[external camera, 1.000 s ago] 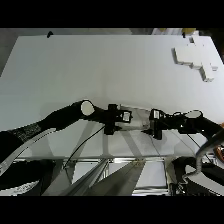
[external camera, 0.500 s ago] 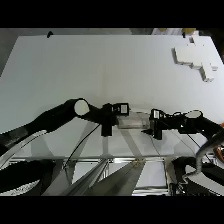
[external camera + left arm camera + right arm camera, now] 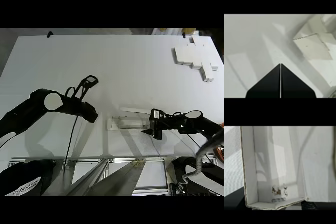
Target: Fold the box and place the chain.
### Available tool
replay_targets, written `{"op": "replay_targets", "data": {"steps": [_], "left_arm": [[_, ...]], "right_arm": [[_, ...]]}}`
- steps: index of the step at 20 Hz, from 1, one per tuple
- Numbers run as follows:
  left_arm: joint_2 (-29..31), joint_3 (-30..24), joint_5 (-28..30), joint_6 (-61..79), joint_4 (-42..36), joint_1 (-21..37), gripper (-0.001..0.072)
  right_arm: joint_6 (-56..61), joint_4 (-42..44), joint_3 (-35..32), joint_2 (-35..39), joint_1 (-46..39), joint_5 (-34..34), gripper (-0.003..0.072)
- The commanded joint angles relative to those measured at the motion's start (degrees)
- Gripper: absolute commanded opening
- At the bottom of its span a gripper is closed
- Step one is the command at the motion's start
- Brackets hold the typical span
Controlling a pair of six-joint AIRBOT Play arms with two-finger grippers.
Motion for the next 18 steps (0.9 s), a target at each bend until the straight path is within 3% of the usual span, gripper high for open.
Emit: {"op": "replay_targets", "data": {"steps": [1, 3, 8, 18], "left_arm": [[-5.1, -1.6, 0.5, -10.9, -6.0, 1.6, 0.0008], [-9.3, -1.6, 1.1, -10.3, -13.5, 0.9, 0.0008], [-14.2, -1.5, 4.7, -9.9, -19.3, -1.8, 0.0008], [-12.6, -1.4, 6.8, -9.8, -22.4, -5.7, 0.0012]], "right_arm": [[0.0, 0.0, 0.0, 0.0, 0.0, 0.0, 0.0340], [0.0, 0.0, 0.0, 0.0, 0.0, 0.0, 0.0340], [0.0, 0.0, 0.0, 0.0, 0.0, 0.0, 0.0340], [0.0, 0.0, 0.0, 0.0, 0.0, 0.0, 0.0340]]}}
